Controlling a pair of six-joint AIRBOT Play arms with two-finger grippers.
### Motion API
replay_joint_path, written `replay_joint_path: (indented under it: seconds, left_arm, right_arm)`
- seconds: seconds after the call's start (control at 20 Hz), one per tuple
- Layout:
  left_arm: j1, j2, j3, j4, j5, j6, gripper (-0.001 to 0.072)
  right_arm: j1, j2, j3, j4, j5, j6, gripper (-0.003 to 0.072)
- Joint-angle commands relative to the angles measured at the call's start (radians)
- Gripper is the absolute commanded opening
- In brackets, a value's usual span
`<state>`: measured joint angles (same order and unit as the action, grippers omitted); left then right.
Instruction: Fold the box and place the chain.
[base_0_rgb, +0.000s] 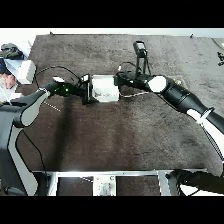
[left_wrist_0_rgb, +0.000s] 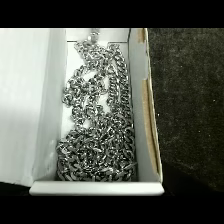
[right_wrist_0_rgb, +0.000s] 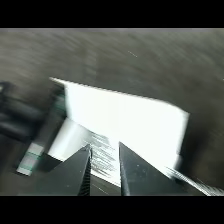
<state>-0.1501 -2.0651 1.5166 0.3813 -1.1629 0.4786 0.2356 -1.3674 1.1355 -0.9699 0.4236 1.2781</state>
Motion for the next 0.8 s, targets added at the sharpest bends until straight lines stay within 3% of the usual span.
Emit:
replay_joint_path:
  seconds: [0.0,0.3,0.4,0.45,0.75]
  left_arm:
    - [0.000,0.001,0.000,0.000,0.000,0.000,0.0347]
    - [0.000,0.001,0.000,0.000,0.000,0.000,0.0347]
    - [0.000,0.001,0.000,0.000,0.000,0.000,0.0348]
    - [0.000,0.001,0.000,0.000,0.000,0.000,0.0348]
    - [0.000,0.001,0.000,0.000,0.000,0.000,0.0348]
  right_arm:
    - [-0.163,-0.004,-0.071,-0.018,0.110,0.002,0.0247]
    - [-0.420,-0.025,-0.232,-0.017,-0.026,0.059,0.0250]
    - [-0.434,-0.064,-0.229,-0.009,-0.073,0.058,0.0256]
    - [-0.434,-0.090,-0.228,-0.009,-0.098,0.059,0.0319]
    - [-0.433,-0.197,-0.206,0.034,-0.169,0.088,0.0317]
